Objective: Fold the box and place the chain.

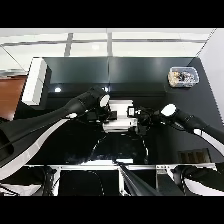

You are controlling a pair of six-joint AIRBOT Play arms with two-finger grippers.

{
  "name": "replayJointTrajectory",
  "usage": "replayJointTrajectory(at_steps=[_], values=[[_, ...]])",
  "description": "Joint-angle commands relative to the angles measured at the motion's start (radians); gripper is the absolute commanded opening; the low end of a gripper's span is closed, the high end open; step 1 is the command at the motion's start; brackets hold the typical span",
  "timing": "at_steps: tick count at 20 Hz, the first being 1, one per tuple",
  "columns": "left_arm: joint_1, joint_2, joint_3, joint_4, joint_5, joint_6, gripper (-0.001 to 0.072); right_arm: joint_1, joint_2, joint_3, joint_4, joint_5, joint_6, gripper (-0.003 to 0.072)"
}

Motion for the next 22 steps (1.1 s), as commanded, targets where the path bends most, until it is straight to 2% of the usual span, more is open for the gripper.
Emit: replayJointTrajectory(at_steps=[1, 4, 5, 6, 7, 8, 10, 14, 17, 21, 22], values=[[0.000, -0.001, 0.001, 0.011, -0.002, -0.012, 0.0026, 0.000, 0.000, 0.000, 0.000, 0.000, 0.000, 0.0177], [0.000, -0.001, 0.001, 0.015, -0.002, -0.003, 0.0026, 0.000, 0.000, 0.000, 0.000, 0.000, 0.000, 0.0178], [0.000, -0.001, 0.001, 0.016, -0.002, 0.003, 0.0026, 0.000, 0.000, 0.000, 0.000, 0.000, 0.000, 0.0213], [0.000, -0.001, 0.001, 0.018, -0.002, 0.008, 0.0026, 0.000, 0.000, 0.000, 0.000, 0.000, 0.000, 0.0368], [0.000, -0.001, 0.001, 0.019, -0.002, 0.014, 0.0026, 0.000, 0.000, 0.000, 0.000, 0.000, 0.000, 0.0593], [0.000, -0.001, 0.001, 0.023, -0.002, 0.014, 0.0026, 0.000, 0.000, 0.000, -0.001, 0.000, 0.008, 0.0662], [0.000, -0.001, 0.001, 0.027, -0.005, 0.015, 0.0026, -0.010, 0.008, 0.000, -0.028, 0.011, 0.055, 0.0661], [0.000, -0.001, 0.002, 0.031, -0.006, 0.034, 0.0027, -0.022, 0.096, 0.000, -0.188, 0.085, 0.132, 0.0661], [0.000, -0.001, 0.002, 0.029, -0.006, 0.034, 0.0027, -0.031, 0.169, 0.000, -0.187, 0.094, 0.131, 0.0661], [0.000, -0.001, 0.002, 0.030, -0.006, 0.034, 0.0027, -0.029, 0.177, 0.000, -0.185, 0.072, 0.130, 0.0656], [0.000, -0.001, 0.002, 0.030, -0.006, 0.034, 0.0027, -0.028, 0.177, 0.000, -0.184, 0.077, 0.129, 0.0507]])
